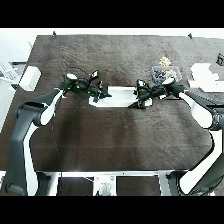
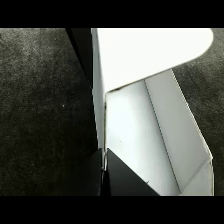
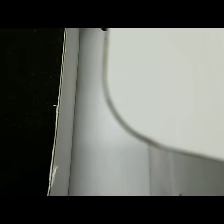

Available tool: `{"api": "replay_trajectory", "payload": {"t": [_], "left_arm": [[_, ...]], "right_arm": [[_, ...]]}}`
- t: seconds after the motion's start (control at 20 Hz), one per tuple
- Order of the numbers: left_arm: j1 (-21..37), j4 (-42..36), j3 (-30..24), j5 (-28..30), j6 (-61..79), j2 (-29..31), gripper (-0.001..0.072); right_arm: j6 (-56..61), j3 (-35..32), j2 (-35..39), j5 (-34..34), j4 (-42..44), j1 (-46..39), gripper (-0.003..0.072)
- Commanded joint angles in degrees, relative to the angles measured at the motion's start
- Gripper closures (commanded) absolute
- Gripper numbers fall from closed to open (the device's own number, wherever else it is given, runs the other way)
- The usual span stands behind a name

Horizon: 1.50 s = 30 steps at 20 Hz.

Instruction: Fold the box and place the chain.

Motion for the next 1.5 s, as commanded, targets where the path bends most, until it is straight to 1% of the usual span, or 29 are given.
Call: {"api": "replay_trajectory", "payload": {"t": [0.0,1.3,1.45], "left_arm": [[-0.11,-0.07,0.02,-0.02,0.00,0.02,0.0686],[-0.11,-0.96,0.02,-0.20,-0.02,0.02,0.0686],[-0.11,-2.19,0.02,-0.22,0.00,0.02,0.0684]], "right_arm": [[0.02,0.00,-0.02,0.02,0.00,0.04,0.0095],[0.02,0.00,-0.02,0.02,0.02,0.04,0.0095],[0.00,0.00,-0.02,0.02,0.02,0.04,0.0095]]}}
